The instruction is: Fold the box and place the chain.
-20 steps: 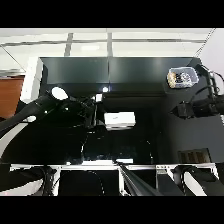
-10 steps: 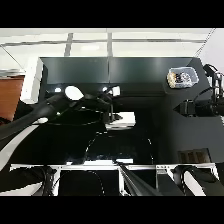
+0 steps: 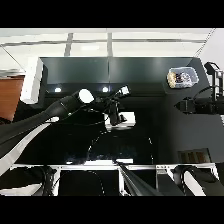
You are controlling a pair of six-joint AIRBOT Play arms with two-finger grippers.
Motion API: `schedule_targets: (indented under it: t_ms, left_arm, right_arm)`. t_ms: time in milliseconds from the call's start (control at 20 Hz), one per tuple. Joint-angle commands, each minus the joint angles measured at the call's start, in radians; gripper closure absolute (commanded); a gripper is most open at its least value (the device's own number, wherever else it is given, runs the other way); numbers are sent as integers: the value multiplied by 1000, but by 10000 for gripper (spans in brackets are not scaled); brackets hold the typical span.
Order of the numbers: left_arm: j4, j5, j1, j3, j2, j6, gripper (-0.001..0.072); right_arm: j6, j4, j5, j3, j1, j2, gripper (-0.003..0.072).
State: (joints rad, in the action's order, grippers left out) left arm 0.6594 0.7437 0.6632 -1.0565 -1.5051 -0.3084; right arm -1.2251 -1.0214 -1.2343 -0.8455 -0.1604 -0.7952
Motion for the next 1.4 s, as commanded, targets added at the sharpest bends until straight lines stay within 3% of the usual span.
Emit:
schedule_targets:
  t_ms: [0,550,950,1000,1050,1100,1200,1350]
  left_arm:
    - [40,9,7,-3,-3,-61,-5]
    - [146,73,32,-3,-3,-59,-4]
    - [291,-57,116,-3,-60,-63,-1]
    - [313,-48,124,-6,-57,-63,113]
    - [340,0,127,-17,-45,-67,310]
    - [370,39,122,-23,-21,-120,343]
    - [467,106,79,-23,47,-284,343]
    - [618,291,-82,-3,160,-504,342]
  right_arm:
    - [23,-1,37,7,0,1,677]
    - [29,0,54,39,0,1,677]
    - [28,26,68,39,0,1,678]
    - [28,26,68,39,0,1,677]
    - [28,26,67,39,0,1,678]
    - [27,26,62,39,0,1,677]
    - [25,26,42,39,0,1,677]
    - [25,26,31,39,0,1,678]
